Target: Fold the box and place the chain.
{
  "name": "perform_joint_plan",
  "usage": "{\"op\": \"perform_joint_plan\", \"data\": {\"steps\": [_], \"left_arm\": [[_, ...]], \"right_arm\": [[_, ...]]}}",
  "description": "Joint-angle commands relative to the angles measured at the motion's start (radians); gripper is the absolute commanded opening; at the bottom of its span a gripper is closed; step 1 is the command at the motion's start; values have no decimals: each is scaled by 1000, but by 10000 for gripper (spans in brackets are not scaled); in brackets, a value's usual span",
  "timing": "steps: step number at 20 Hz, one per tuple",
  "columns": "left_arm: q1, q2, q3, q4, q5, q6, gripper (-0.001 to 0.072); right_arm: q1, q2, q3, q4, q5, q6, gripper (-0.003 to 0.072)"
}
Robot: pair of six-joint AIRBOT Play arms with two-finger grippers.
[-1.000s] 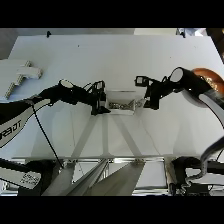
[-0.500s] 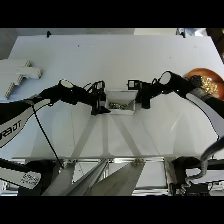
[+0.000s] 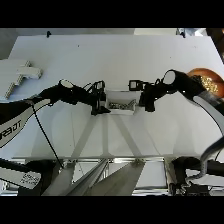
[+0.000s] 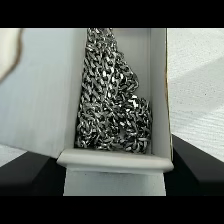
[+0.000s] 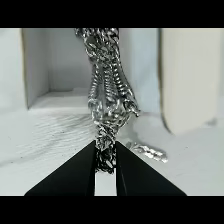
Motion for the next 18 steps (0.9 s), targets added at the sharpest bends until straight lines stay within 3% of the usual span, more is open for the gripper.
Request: {"op": "perform_joint_plan", "data": {"steps": [1, 6, 9, 12, 13, 14, 15, 18], "left_arm": [[-1, 1, 0, 0, 0, 0, 456], [-1, 1, 0, 0, 0, 0, 456], [-1, 1, 0, 0, 0, 0, 456], [-1, 1, 0, 0, 0, 0, 456], [-1, 1, 0, 0, 0, 0, 456], [-1, 1, 0, 0, 0, 0, 456], [-1, 1, 0, 0, 0, 0, 456], [-1, 1, 0, 0, 0, 0, 456]], "right_arm": [[1, 115, 1, 56, 0, 95, 12], [5, 167, 1, 385, -13, 87, 12], [45, 151, 1, 405, -85, 84, 13], [81, 126, 1, 381, -80, 85, 39], [87, 126, 1, 369, -74, 85, 156], [89, 126, 1, 362, -72, 85, 367], [87, 126, 1, 359, -71, 85, 490], [58, 127, 1, 338, -26, 85, 475]]}}
